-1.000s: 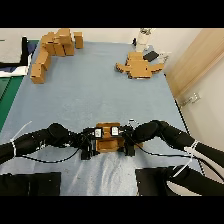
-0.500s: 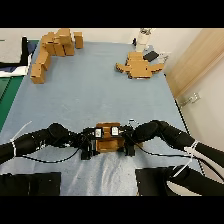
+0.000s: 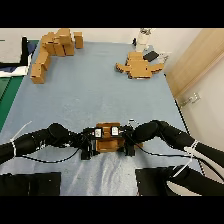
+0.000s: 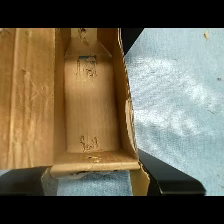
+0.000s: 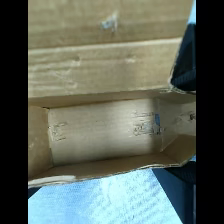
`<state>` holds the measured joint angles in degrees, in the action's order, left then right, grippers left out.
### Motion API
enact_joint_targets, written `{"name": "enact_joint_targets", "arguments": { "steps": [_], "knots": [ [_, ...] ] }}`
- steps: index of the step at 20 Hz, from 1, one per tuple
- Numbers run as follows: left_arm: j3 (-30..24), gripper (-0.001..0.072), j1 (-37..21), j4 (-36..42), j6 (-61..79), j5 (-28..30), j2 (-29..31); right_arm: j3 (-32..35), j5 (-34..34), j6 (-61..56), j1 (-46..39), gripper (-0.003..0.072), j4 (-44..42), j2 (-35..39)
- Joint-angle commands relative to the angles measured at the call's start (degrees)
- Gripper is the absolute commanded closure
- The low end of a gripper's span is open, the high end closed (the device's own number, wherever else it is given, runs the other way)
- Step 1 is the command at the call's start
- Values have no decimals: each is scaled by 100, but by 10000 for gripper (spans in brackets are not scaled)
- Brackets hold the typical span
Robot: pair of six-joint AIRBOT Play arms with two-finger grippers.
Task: Fold the box.
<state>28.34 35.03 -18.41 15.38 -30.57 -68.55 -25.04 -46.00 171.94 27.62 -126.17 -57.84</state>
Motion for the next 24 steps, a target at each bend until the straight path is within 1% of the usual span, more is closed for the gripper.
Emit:
{"name": "enact_joint_targets", "arguments": {
  "steps": [1,4,5,6,7,10,12,14,17,19,21,22,24],
  "knots": [
    [7,211,0,0,2,2,-2,0,0,-2,0,185,-9,0],
    [7,211,0,0,2,0,-2,-9,2,0,0,144,-79,7],
    [7,212,0,0,2,2,-2,-13,-24,0,0,17,-72,17],
    [7,211,0,0,2,2,-2,-13,-133,-4,0,-31,-66,28],
    [7,211,0,0,2,0,-2,-13,-232,-15,0,-33,-74,46],
    [7,212,0,0,2,0,-2,-13,-254,-470,0,-33,2,184],
    [4,211,0,0,2,0,-2,-13,-308,-944,0,-32,315,356],
    [4,211,0,0,2,0,-2,-13,-424,-1652,0,-32,706,616],
    [7,212,0,0,2,0,-2,-13,-861,-2813,-4,-32,1268,1152],
    [7,212,0,0,2,0,-2,-13,-872,-3718,-4,-30,1451,1495],
    [7,212,0,0,2,0,-2,-13,-879,-4697,-4,-27,1451,1799],
    [7,211,0,0,2,0,-2,-13,-903,-5115,-4,-25,1250,1937],
    [7,211,0,0,2,0,-2,-13,-918,-5302,-4,-24,699,2122]
  ]
}}
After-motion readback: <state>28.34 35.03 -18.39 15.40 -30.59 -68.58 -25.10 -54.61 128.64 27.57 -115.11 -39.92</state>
